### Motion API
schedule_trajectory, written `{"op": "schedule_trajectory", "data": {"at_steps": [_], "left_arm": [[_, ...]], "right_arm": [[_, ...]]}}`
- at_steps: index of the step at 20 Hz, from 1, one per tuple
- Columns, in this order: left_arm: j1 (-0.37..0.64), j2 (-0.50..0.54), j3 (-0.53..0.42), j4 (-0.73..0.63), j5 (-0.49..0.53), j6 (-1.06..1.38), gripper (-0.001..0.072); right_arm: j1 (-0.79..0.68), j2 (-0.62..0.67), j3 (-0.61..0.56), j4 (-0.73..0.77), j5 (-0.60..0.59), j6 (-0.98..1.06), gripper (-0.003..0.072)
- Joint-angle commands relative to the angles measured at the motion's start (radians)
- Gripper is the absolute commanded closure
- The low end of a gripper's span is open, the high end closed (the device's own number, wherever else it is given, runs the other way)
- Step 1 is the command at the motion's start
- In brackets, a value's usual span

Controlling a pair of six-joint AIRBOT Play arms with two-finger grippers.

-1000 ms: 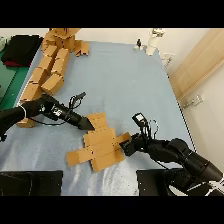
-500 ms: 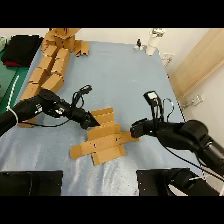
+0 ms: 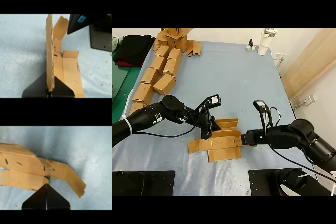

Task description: Fold the box.

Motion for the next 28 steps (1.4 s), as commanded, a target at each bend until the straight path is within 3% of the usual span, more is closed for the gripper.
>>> {"op": "schedule_trajectory", "data": {"at_steps": [1,8,12,17,28], "left_arm": [[-0.017,0.024,-0.025,-0.026,0.028,0.078,0.0699],[-0.022,0.084,-0.138,-0.147,0.02,0.23,0.0698],[-0.042,0.08,-0.184,-0.145,0.055,0.269,0.0698],[-0.041,0.064,-0.193,-0.144,0.098,0.275,0.0698],[-0.042,0.064,-0.222,-0.142,0.026,0.244,0.0697]], "right_arm": [[0.0,-0.01,-0.068,0.007,-0.014,0.058,0.0684],[0.0,-0.01,-0.083,-0.017,0.067,0.088,0.0684],[0.0,-0.021,-0.083,-0.07,0.119,0.126,0.0684],[0.0,-0.05,-0.083,-0.068,0.137,0.126,0.0684],[0.0,-0.051,-0.083,-0.073,0.171,0.126,0.0684]]}}
